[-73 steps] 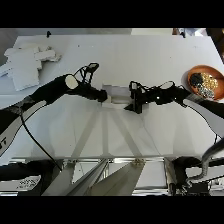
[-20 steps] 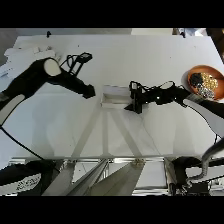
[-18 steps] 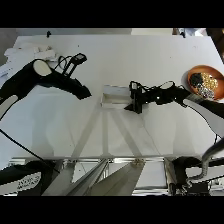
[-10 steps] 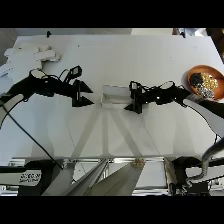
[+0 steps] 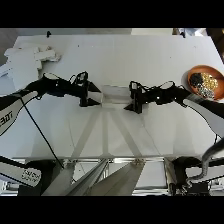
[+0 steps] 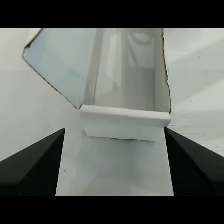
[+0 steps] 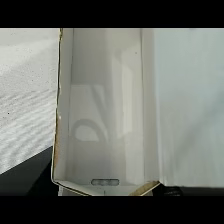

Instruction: Fold the box and place the chain.

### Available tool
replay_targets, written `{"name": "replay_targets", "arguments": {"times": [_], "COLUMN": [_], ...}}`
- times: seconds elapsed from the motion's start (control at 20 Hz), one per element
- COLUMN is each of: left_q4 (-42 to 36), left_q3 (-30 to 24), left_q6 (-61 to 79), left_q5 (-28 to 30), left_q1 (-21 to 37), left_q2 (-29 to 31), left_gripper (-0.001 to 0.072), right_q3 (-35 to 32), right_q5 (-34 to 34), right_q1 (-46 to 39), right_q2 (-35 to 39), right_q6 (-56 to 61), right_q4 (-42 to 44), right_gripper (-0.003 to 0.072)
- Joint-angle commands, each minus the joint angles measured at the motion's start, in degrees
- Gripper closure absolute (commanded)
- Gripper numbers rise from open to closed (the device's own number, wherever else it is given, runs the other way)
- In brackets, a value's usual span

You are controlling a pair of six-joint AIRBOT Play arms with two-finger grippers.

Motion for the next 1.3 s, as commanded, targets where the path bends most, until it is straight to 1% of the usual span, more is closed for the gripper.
{"name": "replay_targets", "arguments": {"times": [0.0,0.15,0.3,0.45,0.5,0.6,0.85,1.0,1.1,1.2,1.25], "left_q4": [3.9,4.3,7.8,3.7,2.2,1.7,3.4,5.6,6.3,6.3,6.3], "left_q3": [4.6,5.1,5.6,5.6,5.6,5.6,5.6,5.6,5.6,5.6,5.6], "left_q6": [0.4,0.4,0.2,0.2,0.2,-0.1,-2.3,-4.1,-4.7,-4.7,-4.7], "left_q5": [-3.1,-4.4,-5.2,-6.9,-6.7,-5.4,-3.8,-1.2,-0.5,-0.6,-0.7], "left_q1": [-1.1,-2.3,-2.3,-2.5,-2.8,-3.5,-5.2,-6.7,-7.2,-7.2,-7.2], "left_q2": [-2.8,-4.3,-4.4,-4.4,-4.5,-4.8,-4.7,-4.4,-4.4,-4.4,-4.4], "left_gripper": [0.0009,0.0009,0.0009,0.0009,0.0009,0.0009,0.0011,0.0012,0.0018,0.0192,0.0206], "right_q3": [0.0,0.0,0.0,0.0,0.0,0.0,0.0,0.0,0.0,0.0,0.0], "right_q5": [0.0,0.0,0.0,0.0,0.0,0.0,0.0,0.0,0.0,0.0,0.0], "right_q1": [0.0,0.0,0.0,0.0,0.0,0.0,0.0,0.0,0.0,0.0,0.0], "right_q2": [0.0,0.0,0.0,0.0,0.0,0.0,0.0,0.0,0.0,0.0,0.0], "right_q6": [0.0,0.0,0.0,0.0,0.0,0.0,0.0,0.0,0.0,0.0,0.0], "right_q4": [0.0,0.0,0.0,0.0,0.0,0.0,0.0,0.0,0.0,0.0,0.0], "right_gripper": [0.022,0.022,0.022,0.022,0.022,0.022,0.022,0.022,0.022,0.022,0.022]}}
